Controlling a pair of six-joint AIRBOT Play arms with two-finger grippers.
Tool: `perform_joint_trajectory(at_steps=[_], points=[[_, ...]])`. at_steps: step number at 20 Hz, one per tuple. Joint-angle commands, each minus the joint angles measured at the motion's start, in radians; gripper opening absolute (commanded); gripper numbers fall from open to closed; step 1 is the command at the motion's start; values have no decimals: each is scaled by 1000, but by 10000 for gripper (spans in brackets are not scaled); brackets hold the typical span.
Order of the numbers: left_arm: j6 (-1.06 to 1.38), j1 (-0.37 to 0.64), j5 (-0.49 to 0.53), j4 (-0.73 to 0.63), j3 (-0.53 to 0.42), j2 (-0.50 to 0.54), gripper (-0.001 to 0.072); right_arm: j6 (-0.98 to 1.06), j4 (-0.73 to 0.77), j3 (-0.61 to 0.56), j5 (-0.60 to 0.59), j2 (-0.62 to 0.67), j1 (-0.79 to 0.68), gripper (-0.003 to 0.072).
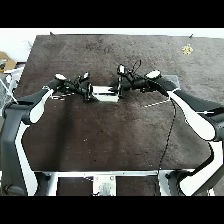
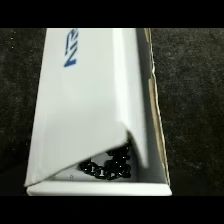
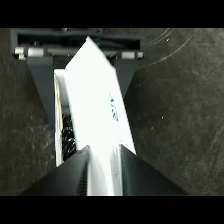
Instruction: Fold the box and place the chain.
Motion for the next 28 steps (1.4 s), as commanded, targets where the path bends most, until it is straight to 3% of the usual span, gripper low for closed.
perform_joint_trajectory(at_steps=[1,9,11,15,20,23,24,28], points=[[1,0,-1,1,0,0,344,18,-38,1,0,-12,0,199],[1,0,-1,1,0,0,344,131,-148,1,92,-16,-1,210],[1,0,-1,1,0,0,343,141,-154,1,92,-16,-2,383],[1,0,-1,1,0,0,343,141,-153,1,91,-16,-2,384],[1,0,-1,1,0,0,344,111,74,3,143,-14,-3,381],[1,0,-1,1,0,0,343,111,159,3,151,-14,5,65],[1,0,-1,1,0,0,344,112,158,3,136,-14,11,22],[1,0,-1,1,0,0,343,111,124,3,70,-40,41,20]])
